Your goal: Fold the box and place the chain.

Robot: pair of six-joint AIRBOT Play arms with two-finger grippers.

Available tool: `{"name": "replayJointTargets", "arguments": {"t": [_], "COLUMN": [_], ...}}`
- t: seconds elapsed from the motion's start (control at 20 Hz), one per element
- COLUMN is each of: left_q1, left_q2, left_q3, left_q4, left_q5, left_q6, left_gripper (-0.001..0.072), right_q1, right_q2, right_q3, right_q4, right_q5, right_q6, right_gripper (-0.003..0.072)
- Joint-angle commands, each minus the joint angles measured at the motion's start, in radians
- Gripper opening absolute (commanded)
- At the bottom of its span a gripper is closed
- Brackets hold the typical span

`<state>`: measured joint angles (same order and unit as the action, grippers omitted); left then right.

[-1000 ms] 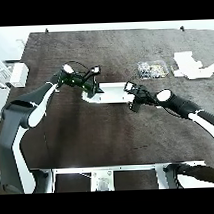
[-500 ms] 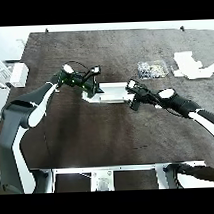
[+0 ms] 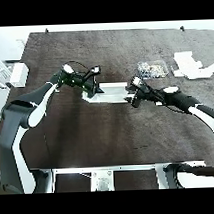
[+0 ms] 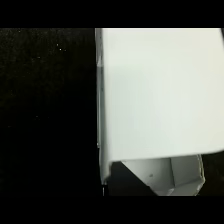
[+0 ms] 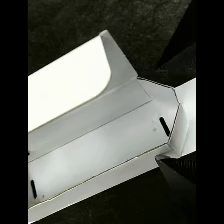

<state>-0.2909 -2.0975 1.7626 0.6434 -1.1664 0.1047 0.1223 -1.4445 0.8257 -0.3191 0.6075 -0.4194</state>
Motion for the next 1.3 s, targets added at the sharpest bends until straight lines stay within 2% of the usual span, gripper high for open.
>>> {"name": "replayJointTargets", "arguments": {"t": [0.0, 0.35, 0.45, 0.65, 0.95, 1.25], "left_q1": [0.000, 0.000, 0.000, 0.000, 0.000, 0.000], "left_q2": [0.000, 0.000, 0.000, 0.000, 0.000, 0.000], "left_q3": [0.000, 0.000, 0.000, 0.000, 0.000, 0.000], "left_q4": [0.000, 0.000, 0.000, 0.000, 0.000, 0.000], "left_q5": [0.000, 0.000, 0.000, 0.000, 0.000, 0.000], "left_q6": [0.000, 0.000, 0.000, 0.000, 0.000, 0.000], "left_gripper": [0.0021, 0.0022, 0.0021, 0.0022, 0.0022, 0.0022], "right_q1": [-0.012, -0.095, -0.108, -0.112, -0.112, -0.112], "right_q2": [-0.042, -0.074, -0.107, -0.186, -0.299, -0.411], "right_q3": [0.037, 0.069, 0.097, 0.191, 0.349, 0.475], "right_q4": [0.028, 0.027, 0.026, -0.008, -0.187, -0.202], "right_q5": [0.068, 0.187, 0.266, 0.362, 0.439, 0.548], "right_q6": [-0.053, -0.107, -0.116, -0.108, -0.070, -0.071], "right_gripper": [0.0630, 0.0630, 0.0631, 0.0630, 0.0630, 0.0630]}}
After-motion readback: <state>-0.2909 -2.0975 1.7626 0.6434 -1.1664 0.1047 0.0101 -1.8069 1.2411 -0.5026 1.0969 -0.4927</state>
